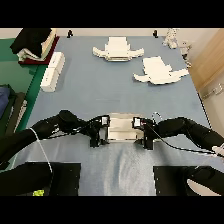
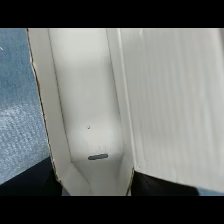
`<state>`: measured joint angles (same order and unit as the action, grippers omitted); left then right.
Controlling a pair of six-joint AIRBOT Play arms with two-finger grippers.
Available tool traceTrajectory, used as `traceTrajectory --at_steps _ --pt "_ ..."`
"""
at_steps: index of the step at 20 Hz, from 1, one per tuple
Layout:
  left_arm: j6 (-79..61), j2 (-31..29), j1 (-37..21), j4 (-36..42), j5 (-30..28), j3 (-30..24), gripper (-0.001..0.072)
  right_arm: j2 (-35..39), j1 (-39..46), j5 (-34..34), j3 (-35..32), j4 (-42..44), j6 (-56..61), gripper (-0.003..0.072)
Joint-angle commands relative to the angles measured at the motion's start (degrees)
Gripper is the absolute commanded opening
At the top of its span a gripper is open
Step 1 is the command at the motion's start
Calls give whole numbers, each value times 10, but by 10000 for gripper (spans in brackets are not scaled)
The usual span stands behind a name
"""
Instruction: Fold the box.
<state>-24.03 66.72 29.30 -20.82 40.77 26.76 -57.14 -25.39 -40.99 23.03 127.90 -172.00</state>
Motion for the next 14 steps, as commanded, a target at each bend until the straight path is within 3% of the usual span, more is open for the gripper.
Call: traceTrajectory --at_steps 1,5,14 --pt "3 8 11 1 -17 4 690 1 0 0 0 0 0 407" --pt "38 14 34 -27 -49 10 690 1 0 0 0 0 0 407" --pt "69 30 54 -64 -42 27 689 1 0 0 0 0 0 407"
